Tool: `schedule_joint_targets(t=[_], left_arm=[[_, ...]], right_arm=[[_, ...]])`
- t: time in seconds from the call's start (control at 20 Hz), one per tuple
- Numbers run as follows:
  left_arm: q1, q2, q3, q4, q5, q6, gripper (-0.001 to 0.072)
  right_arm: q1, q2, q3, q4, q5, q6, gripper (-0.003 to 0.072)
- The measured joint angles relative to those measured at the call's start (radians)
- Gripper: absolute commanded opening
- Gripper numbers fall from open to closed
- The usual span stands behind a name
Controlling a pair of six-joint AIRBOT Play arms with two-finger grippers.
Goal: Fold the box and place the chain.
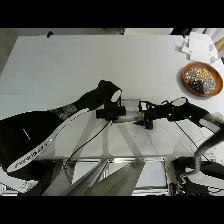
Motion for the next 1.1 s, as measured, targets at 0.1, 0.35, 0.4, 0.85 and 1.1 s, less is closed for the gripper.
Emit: schedule_joint_targets(t=[0.1,0.35,0.4,0.85,1.1], left_arm=[[0.0,0.003,0.0,0.002,-0.007,0.011,0.0233],[0.0,0.021,0.0,-0.001,-0.021,0.039,0.0233],[0.0,0.027,0.0,-0.002,-0.022,0.046,0.0234],[0.016,0.161,0.0,0.038,-0.035,0.189,0.0234],[0.018,0.27,0.0,0.125,-0.1,0.359,0.0232]], right_arm=[[0.0,0.0,0.0,0.0,0.0,0.0,0.0421],[0.0,0.0,0.0,0.0,0.0,0.0,0.0421],[0.0,0.0,0.0,0.0,0.0,0.0,0.0421],[0.0,0.0,0.0,0.0,0.0,0.0,0.0421],[0.0,0.0,0.0,0.0,0.0,0.0,0.0421]])
